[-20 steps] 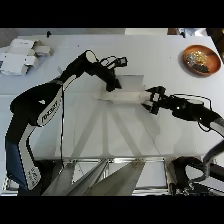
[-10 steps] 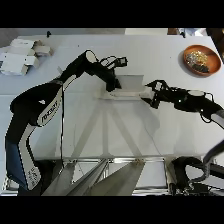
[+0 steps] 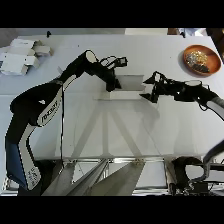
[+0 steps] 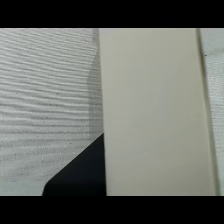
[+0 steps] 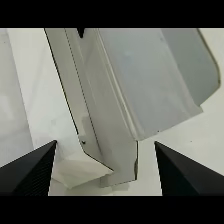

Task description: Fold the box and place the chain.

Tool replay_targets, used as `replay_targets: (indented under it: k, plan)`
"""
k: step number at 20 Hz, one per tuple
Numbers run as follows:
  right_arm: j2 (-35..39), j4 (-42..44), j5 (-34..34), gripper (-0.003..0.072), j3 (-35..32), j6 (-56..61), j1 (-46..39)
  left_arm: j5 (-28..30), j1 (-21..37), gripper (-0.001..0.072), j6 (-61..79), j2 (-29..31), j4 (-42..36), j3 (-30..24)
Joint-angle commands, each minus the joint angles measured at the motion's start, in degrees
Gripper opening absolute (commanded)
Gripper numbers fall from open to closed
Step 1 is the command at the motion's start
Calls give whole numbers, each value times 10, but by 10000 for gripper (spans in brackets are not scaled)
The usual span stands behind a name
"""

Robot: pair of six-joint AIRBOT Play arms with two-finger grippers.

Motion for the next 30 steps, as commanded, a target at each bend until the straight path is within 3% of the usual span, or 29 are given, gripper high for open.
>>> replay_targets:
  k: [1, 13, 30]
  plan:
    - [-23, -30, 30, 690, 33, 36, 0, 0, 0, 14, 0, 0, 0, 0]
    - [-67, -75, 75, 690, 35, 53, 0, 0, 0, 14, 0, 0, 0, 0]
    - [-105, -57, 109, 690, 77, 49, 21, 0, 0, 14, 0, 0, 0, 0]
